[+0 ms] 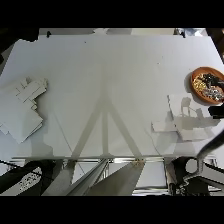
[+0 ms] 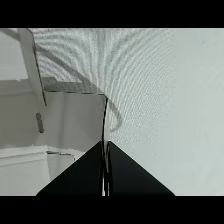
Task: Fold the box and place the chain.
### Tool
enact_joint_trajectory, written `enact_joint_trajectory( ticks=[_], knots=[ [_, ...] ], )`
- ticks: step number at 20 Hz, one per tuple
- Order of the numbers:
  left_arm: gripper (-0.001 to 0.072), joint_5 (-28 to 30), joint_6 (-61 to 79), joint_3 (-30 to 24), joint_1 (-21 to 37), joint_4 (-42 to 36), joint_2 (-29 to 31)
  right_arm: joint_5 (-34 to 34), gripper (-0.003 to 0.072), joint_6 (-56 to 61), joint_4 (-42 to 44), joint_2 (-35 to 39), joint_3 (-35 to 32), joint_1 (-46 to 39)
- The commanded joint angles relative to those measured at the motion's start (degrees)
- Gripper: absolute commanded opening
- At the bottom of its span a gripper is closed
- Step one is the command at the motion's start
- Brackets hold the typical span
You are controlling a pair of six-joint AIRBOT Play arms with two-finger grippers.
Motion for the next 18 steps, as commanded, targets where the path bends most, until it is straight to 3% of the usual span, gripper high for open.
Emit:
enact_joint_trajectory(
  ticks=[1,7,10,14,18],
  knots=[
    [0.07,0.0,0.0,0.02,-0.02,0.0,0.04,-0.04,0.0012,1.36,-0.24,-0.42,-0.02,-0.02],
    [0.07,0.0,0.0,0.02,-0.02,0.0,0.04,3.23,0.0013,0.81,2.54,1.55,0.0,0.0],
    [0.07,0.0,0.0,0.02,-0.02,0.0,0.04,2.01,0.0012,-2.05,8.85,5.49,0.0,0.0],
    [0.07,0.02,0.0,0.02,-0.02,0.0,0.04,-1.2,0.0011,-9.53,31.17,10.34,0.0,0.0],
    [0.07,0.0,0.0,0.02,-0.02,0.0,0.04,-1.11,0.001,-15.96,52.02,10.62,0.0,0.33]
  ],
)
